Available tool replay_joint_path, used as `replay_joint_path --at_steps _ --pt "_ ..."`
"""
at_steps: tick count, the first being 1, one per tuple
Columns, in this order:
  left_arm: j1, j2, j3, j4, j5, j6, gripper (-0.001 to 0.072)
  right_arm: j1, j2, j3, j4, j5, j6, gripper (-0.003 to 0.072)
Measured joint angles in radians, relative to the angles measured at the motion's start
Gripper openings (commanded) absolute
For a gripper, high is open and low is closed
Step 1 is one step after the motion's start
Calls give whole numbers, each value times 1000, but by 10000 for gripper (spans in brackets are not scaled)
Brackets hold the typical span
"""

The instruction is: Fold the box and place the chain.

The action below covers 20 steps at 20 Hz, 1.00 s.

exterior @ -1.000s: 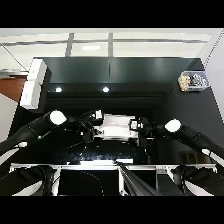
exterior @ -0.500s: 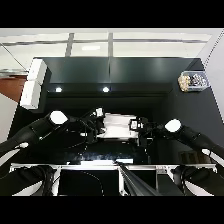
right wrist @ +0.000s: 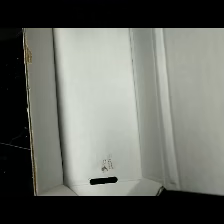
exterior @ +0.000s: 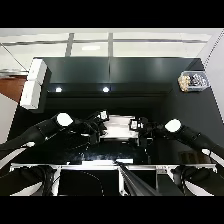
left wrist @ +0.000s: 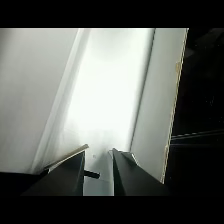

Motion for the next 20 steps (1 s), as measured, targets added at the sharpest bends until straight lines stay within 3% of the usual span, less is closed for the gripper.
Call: replay_joint_path --at_steps 3,4,6,7,8,9,10,12,14,17,20 --pt "-2 -2 0 0 3 0 383 0 0 0 0 0 0 544" --pt "-2 -3 0 0 4 0 399 0 0 0 0 0 0 544" --pt "-2 -3 0 0 5 0 406 0 0 0 0 0 0 545" --pt "-2 -3 0 0 5 0 368 0 0 0 0 0 0 545" --pt "-2 -3 0 0 5 0 278 0 0 0 0 0 0 545" --pt "-2 -3 0 3 5 1 273 0 0 0 0 0 0 545" --pt "-2 -3 0 3 2 2 277 0 0 0 0 0 0 545" --pt "-2 -3 0 3 1 2 414 0 0 0 0 0 0 544" --pt "-2 -3 0 3 1 0 361 0 0 0 0 0 0 545" --pt "-3 -1 0 3 -3 1 28 0 0 0 0 0 0 544" --pt "2 33 0 37 -3 -19 26 0 0 0 0 -1 0 545"
